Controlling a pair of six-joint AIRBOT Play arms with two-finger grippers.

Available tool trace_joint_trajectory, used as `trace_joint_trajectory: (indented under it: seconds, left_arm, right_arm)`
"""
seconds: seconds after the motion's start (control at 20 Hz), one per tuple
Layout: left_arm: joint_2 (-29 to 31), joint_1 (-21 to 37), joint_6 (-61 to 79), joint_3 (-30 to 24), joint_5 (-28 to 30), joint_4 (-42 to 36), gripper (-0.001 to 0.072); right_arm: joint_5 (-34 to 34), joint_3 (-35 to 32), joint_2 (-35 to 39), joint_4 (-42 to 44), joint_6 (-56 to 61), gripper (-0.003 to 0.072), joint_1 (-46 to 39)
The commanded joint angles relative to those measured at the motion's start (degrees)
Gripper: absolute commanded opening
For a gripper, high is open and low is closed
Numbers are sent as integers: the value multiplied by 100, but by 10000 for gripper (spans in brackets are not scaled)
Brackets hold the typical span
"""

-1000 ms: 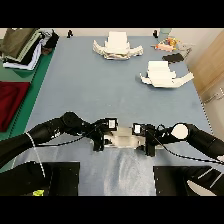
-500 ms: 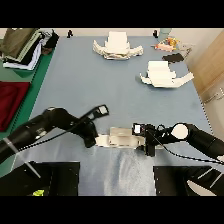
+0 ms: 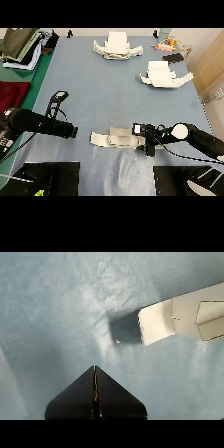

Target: Fold the box.

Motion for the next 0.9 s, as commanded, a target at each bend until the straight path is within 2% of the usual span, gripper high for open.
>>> trace_joint_trajectory:
  seconds: [0.0, 0.15, 0.35, 0.55, 0.7, 0.8, 0.85]
  left_arm:
    - [-339, 114, -116, -376, 173, -944, 13]
    - [-826, -94, 334, -734, 1003, -1781, 13]
    - [-1598, -267, 667, -782, 1779, -2013, 13]
    - [-2218, -271, 1497, -782, 1665, -2953, 13]
    - [-2229, -271, 1989, -780, 1440, -3617, 14]
    - [-2208, -271, 2070, -732, 1270, -3773, 17]
    - [-2208, -271, 2068, -699, 1193, -3775, 118]
  right_arm:
    - [2, 4, 4, 2, 0, 442, 2]
    - [2, 4, 4, 2, 2, 442, 2]
    - [2, 4, 4, 2, 2, 442, 2]
    - [2, 4, 4, 2, 0, 442, 2]
    - [2, 4, 4, 2, 2, 442, 2]
    - [2, 4, 4, 2, 0, 442, 2]
    - [2, 4, 4, 2, 2, 442, 2]
